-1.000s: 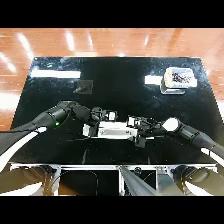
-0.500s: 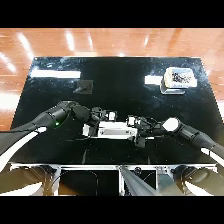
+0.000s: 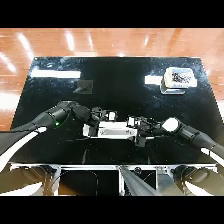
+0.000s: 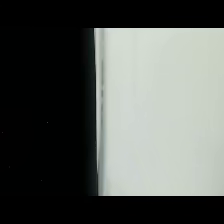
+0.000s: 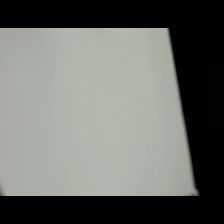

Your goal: Fold the box and place the chain.

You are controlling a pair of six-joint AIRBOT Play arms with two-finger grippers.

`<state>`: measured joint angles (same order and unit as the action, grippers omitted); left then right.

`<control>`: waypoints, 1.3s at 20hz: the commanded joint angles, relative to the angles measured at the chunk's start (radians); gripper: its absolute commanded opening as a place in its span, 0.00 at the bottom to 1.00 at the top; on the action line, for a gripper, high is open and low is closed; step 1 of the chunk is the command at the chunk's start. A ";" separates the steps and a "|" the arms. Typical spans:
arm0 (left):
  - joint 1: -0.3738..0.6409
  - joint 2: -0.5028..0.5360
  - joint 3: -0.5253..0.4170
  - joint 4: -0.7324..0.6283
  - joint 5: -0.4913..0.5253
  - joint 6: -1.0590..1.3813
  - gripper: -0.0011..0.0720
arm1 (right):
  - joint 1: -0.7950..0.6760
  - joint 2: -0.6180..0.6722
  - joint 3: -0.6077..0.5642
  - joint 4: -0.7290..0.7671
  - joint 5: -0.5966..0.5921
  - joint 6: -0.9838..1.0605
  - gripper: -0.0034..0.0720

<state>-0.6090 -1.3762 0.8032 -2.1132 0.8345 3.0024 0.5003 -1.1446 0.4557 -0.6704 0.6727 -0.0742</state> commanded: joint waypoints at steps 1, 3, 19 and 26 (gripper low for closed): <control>0.000 0.000 0.000 -0.001 0.000 0.000 0.04 | 0.000 0.000 0.000 -0.019 0.005 -0.001 0.72; 0.000 0.000 0.000 -0.001 0.000 0.000 0.04 | 0.000 0.000 0.000 -0.019 0.005 -0.001 0.72; 0.000 0.000 0.001 -0.002 0.000 0.000 0.04 | 0.000 0.000 0.000 -0.019 0.005 -0.001 0.72; 0.000 0.000 0.060 0.000 0.039 -0.106 0.55 | 0.000 -0.007 0.000 -0.022 0.006 -0.001 0.72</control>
<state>-0.6094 -1.3766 0.8410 -2.1063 0.8604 2.9448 0.5003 -1.1488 0.4561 -0.6918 0.6811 -0.0750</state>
